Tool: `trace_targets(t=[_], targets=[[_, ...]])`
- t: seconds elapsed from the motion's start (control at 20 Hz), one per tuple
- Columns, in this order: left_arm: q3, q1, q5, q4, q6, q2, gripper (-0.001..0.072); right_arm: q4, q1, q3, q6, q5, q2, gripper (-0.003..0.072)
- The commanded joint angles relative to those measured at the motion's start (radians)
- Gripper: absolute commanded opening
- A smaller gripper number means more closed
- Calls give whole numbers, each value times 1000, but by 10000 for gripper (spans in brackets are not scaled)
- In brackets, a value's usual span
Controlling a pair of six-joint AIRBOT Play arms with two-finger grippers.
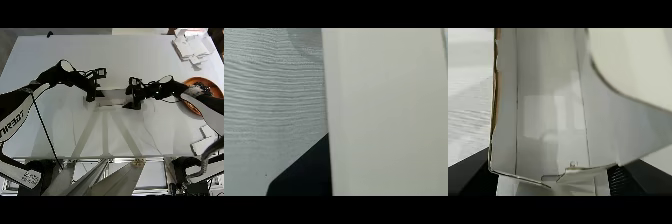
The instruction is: Fold the box and place the chain.
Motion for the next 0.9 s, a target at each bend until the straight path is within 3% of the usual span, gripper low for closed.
trace_targets(t=[0.0,0.85], targets=[[0,0,2,0,0,0,16,-13,17,2,17,-8,-8,688],[0,0,2,0,0,0,16,-20,27,2,45,-33,-7,688]])
